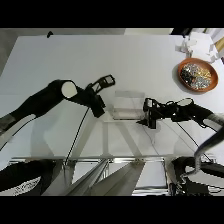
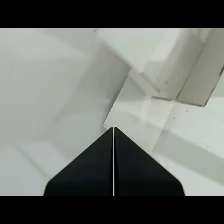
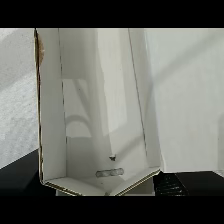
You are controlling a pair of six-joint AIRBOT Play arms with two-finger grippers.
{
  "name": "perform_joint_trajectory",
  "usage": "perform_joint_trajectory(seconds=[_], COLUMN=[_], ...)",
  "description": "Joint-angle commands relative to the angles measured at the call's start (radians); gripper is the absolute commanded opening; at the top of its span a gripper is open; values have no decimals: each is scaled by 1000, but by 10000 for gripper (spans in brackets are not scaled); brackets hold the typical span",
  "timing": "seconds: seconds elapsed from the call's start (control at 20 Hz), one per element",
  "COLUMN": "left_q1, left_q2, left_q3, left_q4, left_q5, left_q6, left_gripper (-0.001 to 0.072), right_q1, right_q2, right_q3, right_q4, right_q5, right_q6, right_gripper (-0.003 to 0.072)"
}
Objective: Fold the box and place the chain.
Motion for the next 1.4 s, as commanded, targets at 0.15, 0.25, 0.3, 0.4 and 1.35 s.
perform_joint_trajectory(seconds=[0.15,0.25,0.3,0.4,1.35], left_q1=[169,165,157,134,43], left_q2=[31,-12,-37,-80,-102], left_q3=[-172,-186,-186,-186,-179], left_q4=[-110,-179,-211,-269,-474], left_q5=[23,15,13,13,71], left_q6=[-308,-305,-305,-304,-165], left_gripper=[6,6,6,6,15], right_q1=[0,0,0,0,0], right_q2=[1,1,1,1,1], right_q3=[0,0,0,0,0], right_q4=[0,0,0,0,0], right_q5=[0,0,0,0,1], right_q6=[0,0,0,0,0], right_gripper=[415,415,415,415,415])
